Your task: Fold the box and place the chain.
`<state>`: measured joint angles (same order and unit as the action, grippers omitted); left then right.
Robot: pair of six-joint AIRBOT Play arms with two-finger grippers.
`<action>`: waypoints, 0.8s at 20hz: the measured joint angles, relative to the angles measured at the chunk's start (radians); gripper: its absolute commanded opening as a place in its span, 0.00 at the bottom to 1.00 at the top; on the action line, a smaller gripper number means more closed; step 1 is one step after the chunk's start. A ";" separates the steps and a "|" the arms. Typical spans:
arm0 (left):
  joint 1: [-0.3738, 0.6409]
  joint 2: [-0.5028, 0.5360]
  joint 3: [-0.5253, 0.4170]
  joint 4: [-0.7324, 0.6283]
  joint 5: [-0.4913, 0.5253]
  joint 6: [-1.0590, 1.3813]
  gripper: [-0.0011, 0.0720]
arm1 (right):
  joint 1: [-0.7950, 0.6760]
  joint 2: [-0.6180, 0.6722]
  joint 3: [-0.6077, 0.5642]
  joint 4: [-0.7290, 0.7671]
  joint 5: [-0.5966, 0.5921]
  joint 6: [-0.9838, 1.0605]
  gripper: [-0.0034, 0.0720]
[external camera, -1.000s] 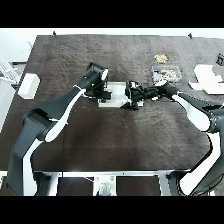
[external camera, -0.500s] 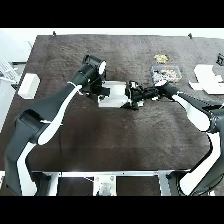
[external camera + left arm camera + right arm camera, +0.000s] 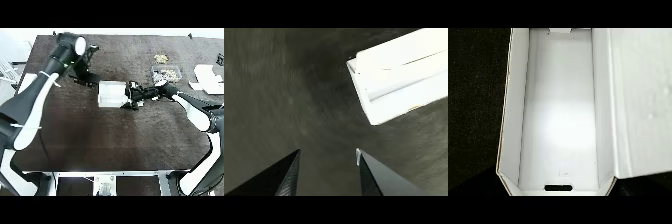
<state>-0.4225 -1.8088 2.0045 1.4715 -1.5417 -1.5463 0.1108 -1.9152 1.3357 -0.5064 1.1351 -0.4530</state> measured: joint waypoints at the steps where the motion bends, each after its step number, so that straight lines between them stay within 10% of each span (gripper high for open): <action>1: 0.027 0.004 -0.020 -0.034 0.032 0.086 0.58 | 0.000 0.000 0.000 0.000 0.000 0.000 0.82; 10: 0.205 0.012 -0.286 -0.336 0.203 0.878 0.58 | 0.000 0.000 0.000 0.000 0.000 0.000 0.82; 13: 0.223 0.010 -0.373 -0.412 0.289 1.141 1.00 | 0.000 0.000 0.000 0.000 0.000 0.000 0.82; 16: 0.254 -0.021 -0.443 -0.570 0.354 1.424 1.00 | 0.000 0.000 0.000 0.000 0.000 0.000 0.82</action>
<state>-0.1688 -1.8294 1.5612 0.9020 -1.1877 -0.1226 0.1108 -1.9156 1.3357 -0.5060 1.1355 -0.4534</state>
